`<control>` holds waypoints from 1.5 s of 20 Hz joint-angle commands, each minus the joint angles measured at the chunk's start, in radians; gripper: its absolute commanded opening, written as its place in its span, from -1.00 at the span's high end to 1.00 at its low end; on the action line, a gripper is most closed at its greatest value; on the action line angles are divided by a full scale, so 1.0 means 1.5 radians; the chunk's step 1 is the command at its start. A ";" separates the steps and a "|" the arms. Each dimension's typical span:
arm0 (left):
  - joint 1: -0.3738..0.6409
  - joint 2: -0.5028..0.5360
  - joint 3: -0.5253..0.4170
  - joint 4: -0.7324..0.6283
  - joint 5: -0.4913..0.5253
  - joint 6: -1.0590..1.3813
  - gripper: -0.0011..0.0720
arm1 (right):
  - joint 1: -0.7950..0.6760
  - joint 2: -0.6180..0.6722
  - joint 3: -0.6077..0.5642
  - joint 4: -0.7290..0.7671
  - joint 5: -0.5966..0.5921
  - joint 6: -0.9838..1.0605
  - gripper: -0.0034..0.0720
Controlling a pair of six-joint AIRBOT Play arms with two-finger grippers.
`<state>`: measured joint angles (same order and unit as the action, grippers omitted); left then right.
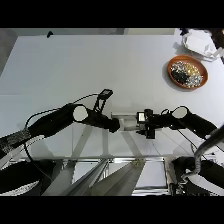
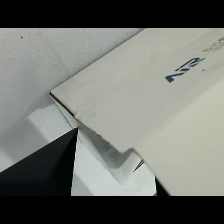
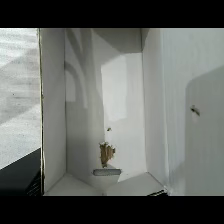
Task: Fold the box and place the chain.
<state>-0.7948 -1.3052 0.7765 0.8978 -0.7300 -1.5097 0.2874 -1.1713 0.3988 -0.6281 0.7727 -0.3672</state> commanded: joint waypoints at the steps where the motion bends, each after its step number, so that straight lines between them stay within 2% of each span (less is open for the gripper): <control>1: -0.004 -0.012 0.034 0.092 -0.030 -0.078 -0.36 | 0.000 -0.001 0.000 0.000 0.000 0.000 -0.15; 6: -0.020 -0.018 0.061 0.194 -0.072 -0.152 -0.36 | 0.000 -0.001 0.000 0.000 0.000 0.000 -0.15; 10: -0.037 -0.023 0.066 0.196 -0.070 -0.174 -0.35 | 0.000 -0.001 0.000 0.000 0.000 0.000 -0.15; 12: -0.043 -0.036 0.077 0.196 -0.076 -0.182 -0.21 | 0.000 -0.001 0.000 0.000 0.000 0.000 -0.15; 17: -0.057 -0.094 0.152 0.252 -0.171 -0.240 -0.21 | 0.000 0.000 0.000 0.000 0.000 0.000 -0.15; 23: -0.069 -0.108 0.166 0.262 -0.176 -0.310 -0.21 | 0.000 -0.001 0.000 0.000 0.000 0.000 -0.15; 28: -0.075 -0.184 0.237 0.267 -0.256 -0.346 -0.21 | 0.000 -0.001 0.000 0.000 0.000 0.000 -0.15; 30: -0.072 -0.198 0.257 0.267 -0.263 -0.371 -0.21 | 0.000 0.000 0.000 0.000 0.000 0.000 -0.15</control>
